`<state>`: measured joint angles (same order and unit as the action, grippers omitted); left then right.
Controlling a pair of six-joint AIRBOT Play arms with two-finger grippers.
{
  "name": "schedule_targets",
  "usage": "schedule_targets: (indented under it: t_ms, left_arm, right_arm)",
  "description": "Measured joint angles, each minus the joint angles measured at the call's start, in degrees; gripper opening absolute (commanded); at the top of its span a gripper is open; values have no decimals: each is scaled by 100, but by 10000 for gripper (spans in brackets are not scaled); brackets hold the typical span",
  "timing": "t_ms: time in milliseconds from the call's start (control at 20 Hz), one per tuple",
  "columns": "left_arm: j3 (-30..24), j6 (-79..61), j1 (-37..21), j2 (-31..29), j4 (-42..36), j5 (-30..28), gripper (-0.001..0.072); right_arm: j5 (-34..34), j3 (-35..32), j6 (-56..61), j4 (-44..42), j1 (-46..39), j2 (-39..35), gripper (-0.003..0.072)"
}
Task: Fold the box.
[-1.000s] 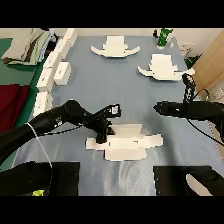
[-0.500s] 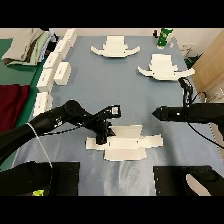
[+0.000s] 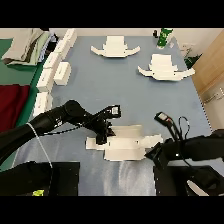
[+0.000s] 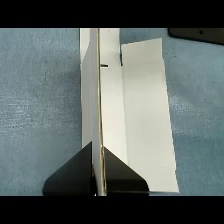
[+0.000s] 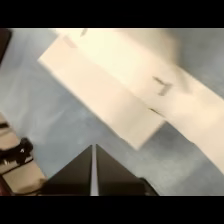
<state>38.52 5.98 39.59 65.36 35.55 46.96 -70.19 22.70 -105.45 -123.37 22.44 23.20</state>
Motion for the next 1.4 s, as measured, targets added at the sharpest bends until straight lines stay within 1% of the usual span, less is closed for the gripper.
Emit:
schedule_targets:
  t_ms: [50, 100, 150, 250, 400, 550, 700, 900, 1000, 1150, 1400]
  left_arm:
    - [0, 0, 4, 0, 2, 4, 16]
    - [0, 0, 4, 0, 0, 9, 16]
    - [0, 0, 4, 0, 0, -2, 16]
    - [0, 0, 4, 0, 0, 2, 16]
    - [0, 0, 4, 0, 0, 2, 16]
    - [0, 0, 4, 0, 0, 2, 16]
    - [0, 0, 4, 0, 0, 2, 16]
    - [0, -2, 4, 0, 0, -7, 16]
    - [0, 0, 4, 0, -2, -4, 16]
    - [0, -2, 4, 0, 0, -2, 16]
    - [0, -2, 4, 0, -2, 0, 16]
  right_arm:
    - [181, -44, -190, -2, 448, 11, 556]
    - [417, -72, -391, 28, 848, 101, 559]
    - [645, -94, -603, 168, 1237, 260, 590]
    - [1078, -116, -911, 656, 1904, 726, 591]
    - [1615, -48, -1099, 1617, 2562, 1517, 591]
    - [2092, 79, -953, 2465, 2865, 2087, 590]
    - [2481, 129, -654, 3062, 2979, 2341, 584]
    - [2730, 151, -31, 3810, 3032, 2448, 583]
    - [2743, 157, 225, 3998, 3045, 2378, 583]
    - [2583, 160, 538, 4135, 3047, 2092, 583]
    - [2275, 160, 1449, 4527, 3049, 1587, 584]
